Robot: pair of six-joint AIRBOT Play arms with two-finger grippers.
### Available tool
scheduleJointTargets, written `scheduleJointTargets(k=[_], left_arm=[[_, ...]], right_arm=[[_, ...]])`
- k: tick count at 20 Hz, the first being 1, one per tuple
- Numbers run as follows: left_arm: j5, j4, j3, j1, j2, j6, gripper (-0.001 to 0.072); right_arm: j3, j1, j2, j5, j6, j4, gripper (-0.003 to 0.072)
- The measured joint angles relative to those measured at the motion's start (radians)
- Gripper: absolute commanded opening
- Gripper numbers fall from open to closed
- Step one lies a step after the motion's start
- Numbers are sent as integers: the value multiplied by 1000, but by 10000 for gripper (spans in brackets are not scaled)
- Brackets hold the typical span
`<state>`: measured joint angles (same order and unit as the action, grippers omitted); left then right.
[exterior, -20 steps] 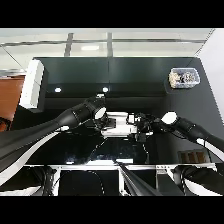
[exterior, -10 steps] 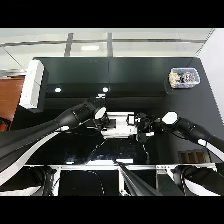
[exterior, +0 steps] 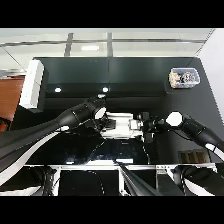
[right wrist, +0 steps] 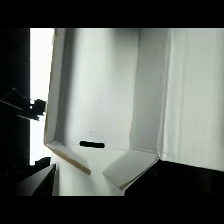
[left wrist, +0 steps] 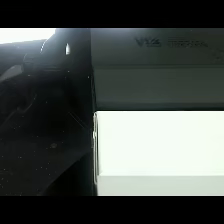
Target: Fold the box and place the chain.
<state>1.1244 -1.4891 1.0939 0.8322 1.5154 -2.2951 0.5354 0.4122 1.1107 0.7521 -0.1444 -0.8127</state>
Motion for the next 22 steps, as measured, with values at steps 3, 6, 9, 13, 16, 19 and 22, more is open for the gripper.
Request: scheduleJointTargets(k=[3,6,9,13,16,19,22], left_arm=[[-7,-2,0,0,0,0,30],[-7,-2,0,0,0,0,30],[-10,-2,0,0,0,-1,31],[-13,-2,0,0,0,-2,31],[-12,-6,0,0,0,-2,31],[-13,-6,0,0,0,-3,32],[-16,-2,0,0,0,-3,31]], right_arm=[[0,0,-4,6,4,-22,396],[0,0,-5,7,13,-20,229],[0,0,-5,9,47,15,229],[-1,0,1,10,105,85,230],[-3,0,33,-2,124,175,230],[-4,0,67,-16,132,253,230],[-4,0,82,-19,135,288,227]])
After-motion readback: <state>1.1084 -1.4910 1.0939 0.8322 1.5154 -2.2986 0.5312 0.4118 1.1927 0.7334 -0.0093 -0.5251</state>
